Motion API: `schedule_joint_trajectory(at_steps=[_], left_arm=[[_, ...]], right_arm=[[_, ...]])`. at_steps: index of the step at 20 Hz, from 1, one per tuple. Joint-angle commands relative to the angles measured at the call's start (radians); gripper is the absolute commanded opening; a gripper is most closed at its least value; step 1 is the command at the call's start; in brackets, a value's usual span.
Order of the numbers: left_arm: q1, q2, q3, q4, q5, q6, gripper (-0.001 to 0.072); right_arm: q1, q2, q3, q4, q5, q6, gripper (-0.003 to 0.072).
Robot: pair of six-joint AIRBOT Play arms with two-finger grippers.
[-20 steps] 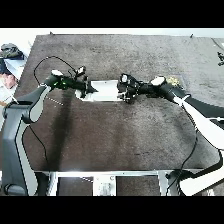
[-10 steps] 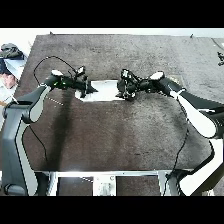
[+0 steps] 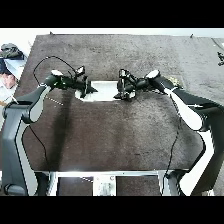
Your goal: Fold the box and place the chain.
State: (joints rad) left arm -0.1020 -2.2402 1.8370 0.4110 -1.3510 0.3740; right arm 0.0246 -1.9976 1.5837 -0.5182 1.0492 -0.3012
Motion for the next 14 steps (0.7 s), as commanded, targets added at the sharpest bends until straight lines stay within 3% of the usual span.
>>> schedule_joint_trajectory(at_steps=[1,3,14], left_arm=[[-0.001,-0.001,0.000,0.000,0.000,0.000,0.0010],[-0.001,-0.001,0.000,0.000,0.000,0.000,0.0010],[-0.001,-0.001,0.000,0.000,0.000,0.000,0.0010]], right_arm=[[0.001,-0.048,0.070,-0.072,0.047,0.056,0.0592],[0.001,-0.068,0.100,-0.130,0.066,0.089,0.0592],[0.006,-0.079,0.111,-0.095,0.073,0.085,0.0590]])
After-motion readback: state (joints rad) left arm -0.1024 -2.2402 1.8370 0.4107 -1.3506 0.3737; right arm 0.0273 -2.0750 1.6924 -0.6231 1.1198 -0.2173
